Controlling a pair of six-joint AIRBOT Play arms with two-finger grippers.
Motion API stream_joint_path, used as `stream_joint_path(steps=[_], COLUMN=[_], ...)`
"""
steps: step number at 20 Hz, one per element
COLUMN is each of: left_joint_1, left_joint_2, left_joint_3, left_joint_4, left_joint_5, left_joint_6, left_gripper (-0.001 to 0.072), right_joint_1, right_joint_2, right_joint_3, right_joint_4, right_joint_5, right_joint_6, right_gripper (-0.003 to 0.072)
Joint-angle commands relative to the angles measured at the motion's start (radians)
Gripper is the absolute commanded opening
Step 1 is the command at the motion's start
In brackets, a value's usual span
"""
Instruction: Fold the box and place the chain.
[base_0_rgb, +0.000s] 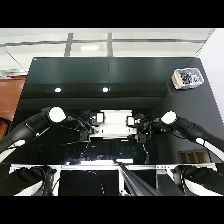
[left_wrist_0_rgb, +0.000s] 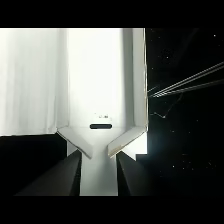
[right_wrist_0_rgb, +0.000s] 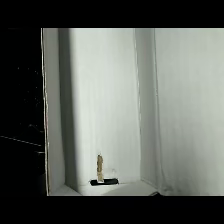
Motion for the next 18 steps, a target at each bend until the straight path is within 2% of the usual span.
stream_joint_path(steps=[1,7,13,17,18], left_joint_1=[-0.002,-0.002,-0.002,-0.001,-0.002], left_joint_2=[-0.006,-0.012,-0.08,-0.1,-0.1], left_joint_3=[0.007,0.007,0.007,0.007,0.007], left_joint_4=[-0.013,-0.115,-0.271,-0.299,-0.299], left_joint_5=[0.007,0.015,0.019,0.027,0.026], left_joint_6=[0.0,0.001,0.005,0.006,0.006], left_gripper=[0.0263,0.0263,0.0263,0.0263,0.024], right_joint_1=[0.0,0.0,0.0,0.0,0.0], right_joint_2=[-0.001,-0.001,-0.001,-0.001,-0.001], right_joint_3=[0.0,0.0,0.0,0.0,0.0], right_joint_4=[0.0,0.0,0.0,0.0,0.0], right_joint_5=[0.0,0.0,0.0,0.0,0.0], right_joint_6=[0.0,0.0,0.0,0.0,0.0], right_gripper=[0.0126,0.0126,0.0126,0.0126,0.0126])
